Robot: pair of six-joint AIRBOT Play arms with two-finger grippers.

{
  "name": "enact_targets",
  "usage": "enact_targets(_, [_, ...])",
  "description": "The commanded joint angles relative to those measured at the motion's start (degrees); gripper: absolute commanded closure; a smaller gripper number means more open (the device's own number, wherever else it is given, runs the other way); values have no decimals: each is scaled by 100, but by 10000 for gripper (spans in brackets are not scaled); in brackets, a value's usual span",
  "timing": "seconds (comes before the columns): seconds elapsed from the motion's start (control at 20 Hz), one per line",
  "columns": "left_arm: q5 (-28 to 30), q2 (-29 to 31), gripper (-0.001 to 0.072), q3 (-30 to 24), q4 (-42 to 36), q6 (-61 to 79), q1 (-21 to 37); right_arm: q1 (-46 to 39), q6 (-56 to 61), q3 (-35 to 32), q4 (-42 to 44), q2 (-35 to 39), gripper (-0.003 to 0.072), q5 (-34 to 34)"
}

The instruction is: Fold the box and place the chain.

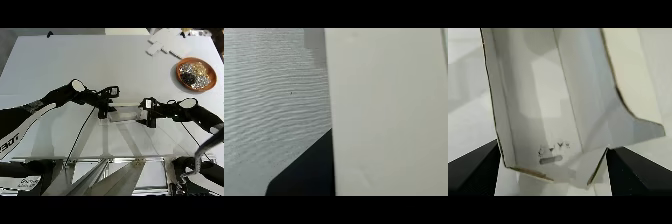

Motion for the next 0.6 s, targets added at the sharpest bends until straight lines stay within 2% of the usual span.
enact_targets(0.0, [7, -4, 701, -2, 0, 0, -2, 17, -308, 15, 313, -321, 12, 170])
enact_targets(0.55, [4, -4, 701, -2, 0, 0, -2, 13, -442, 15, 494, -798, 32, 164])
